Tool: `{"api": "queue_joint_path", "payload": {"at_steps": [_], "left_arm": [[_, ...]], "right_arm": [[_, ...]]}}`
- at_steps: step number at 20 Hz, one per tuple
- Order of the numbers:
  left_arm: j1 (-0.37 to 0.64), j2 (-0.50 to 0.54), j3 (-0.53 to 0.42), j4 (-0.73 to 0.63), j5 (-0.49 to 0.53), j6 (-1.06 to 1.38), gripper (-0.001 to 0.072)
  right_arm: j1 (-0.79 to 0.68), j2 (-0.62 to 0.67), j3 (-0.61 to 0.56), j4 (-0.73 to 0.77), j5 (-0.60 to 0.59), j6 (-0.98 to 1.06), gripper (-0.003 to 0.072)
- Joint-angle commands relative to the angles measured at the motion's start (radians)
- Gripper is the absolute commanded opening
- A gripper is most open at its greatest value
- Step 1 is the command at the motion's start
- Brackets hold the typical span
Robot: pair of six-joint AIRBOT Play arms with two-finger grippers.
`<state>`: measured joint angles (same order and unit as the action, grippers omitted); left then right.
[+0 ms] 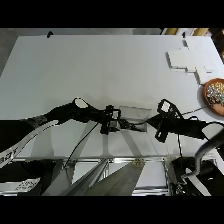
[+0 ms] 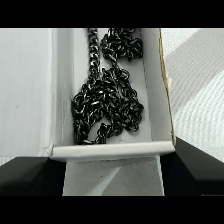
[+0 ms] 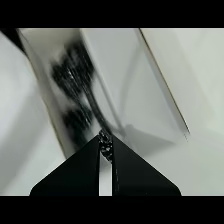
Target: Fold the box and place the chain.
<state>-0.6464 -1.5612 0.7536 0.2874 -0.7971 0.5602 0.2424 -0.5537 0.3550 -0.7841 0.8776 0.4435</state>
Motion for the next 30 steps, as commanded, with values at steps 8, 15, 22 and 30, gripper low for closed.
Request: {"api": "queue_joint_path", "payload": {"at_steps": [8, 15, 22, 30], "left_arm": [[0.001, 0.0, 0.0, 0.0, 0.0, 0.0, 0.003], [0.0, 0.0, 0.0, 0.0, 0.0, 0.0, 0.003], [0.0, 0.0, 0.0, 0.0, 0.0, 0.0, 0.003], [0.0, 0.0, 0.0, 0.0, 0.0, 0.0, 0.003]], "right_arm": [[0.468, -0.153, 0.0, 0.322, -0.486, -0.074, 0.002], [0.415, -0.205, 0.011, 0.119, -0.487, 0.166, 0.0182], [0.037, 0.031, 0.076, -0.369, -0.071, 0.155, 0.018], [-0.099, -0.07, 0.006, -0.381, 0.0, -0.303, 0.0351]]}}
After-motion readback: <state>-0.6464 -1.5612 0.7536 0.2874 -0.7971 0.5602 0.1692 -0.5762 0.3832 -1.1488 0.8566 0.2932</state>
